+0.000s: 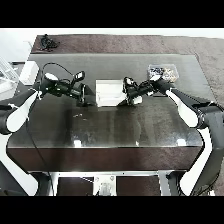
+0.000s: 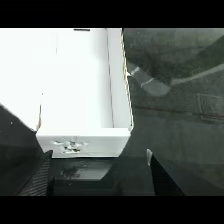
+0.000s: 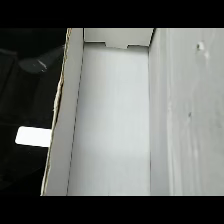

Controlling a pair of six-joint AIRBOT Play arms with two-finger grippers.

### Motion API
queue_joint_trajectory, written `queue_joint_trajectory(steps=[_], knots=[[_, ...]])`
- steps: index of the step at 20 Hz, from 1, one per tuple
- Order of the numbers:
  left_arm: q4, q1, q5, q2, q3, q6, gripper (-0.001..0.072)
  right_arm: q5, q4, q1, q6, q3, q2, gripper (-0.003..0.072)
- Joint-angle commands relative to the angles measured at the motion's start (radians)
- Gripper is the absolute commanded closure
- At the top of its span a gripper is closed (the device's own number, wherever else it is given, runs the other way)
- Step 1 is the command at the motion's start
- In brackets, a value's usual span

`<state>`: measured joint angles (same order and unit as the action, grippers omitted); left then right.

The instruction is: Fold the box and place the chain.

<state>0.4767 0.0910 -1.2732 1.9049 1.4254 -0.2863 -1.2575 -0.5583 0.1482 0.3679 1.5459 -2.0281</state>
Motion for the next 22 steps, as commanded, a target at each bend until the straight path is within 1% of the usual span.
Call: queue_joint_trajectory(steps=[1, 7, 11, 17, 22], knots=[[-0.034, -0.002, 0.043, 0.012, -0.004, -0.070, -0.0011, 0.000, 0.000, 0.000, 0.000, 0.001, 0.001, 0.0103], [-0.054, -0.002, 0.086, 0.024, -0.004, -0.090, -0.0011, 0.000, 0.000, 0.000, 0.000, 0.001, 0.001, 0.0103], [-0.103, 0.001, 0.041, 0.048, -0.004, -0.093, -0.0011, 0.000, 0.000, 0.000, 0.000, 0.001, 0.001, 0.0103], [-0.104, 0.021, 0.052, 0.048, -0.004, -0.115, -0.0011, 0.000, 0.000, 0.000, 0.000, 0.001, 0.001, 0.0102], [-0.102, 0.021, 0.039, 0.048, -0.004, -0.114, -0.0011, 0.000, 0.000, 0.000, 0.000, 0.001, 0.001, 0.0102]])
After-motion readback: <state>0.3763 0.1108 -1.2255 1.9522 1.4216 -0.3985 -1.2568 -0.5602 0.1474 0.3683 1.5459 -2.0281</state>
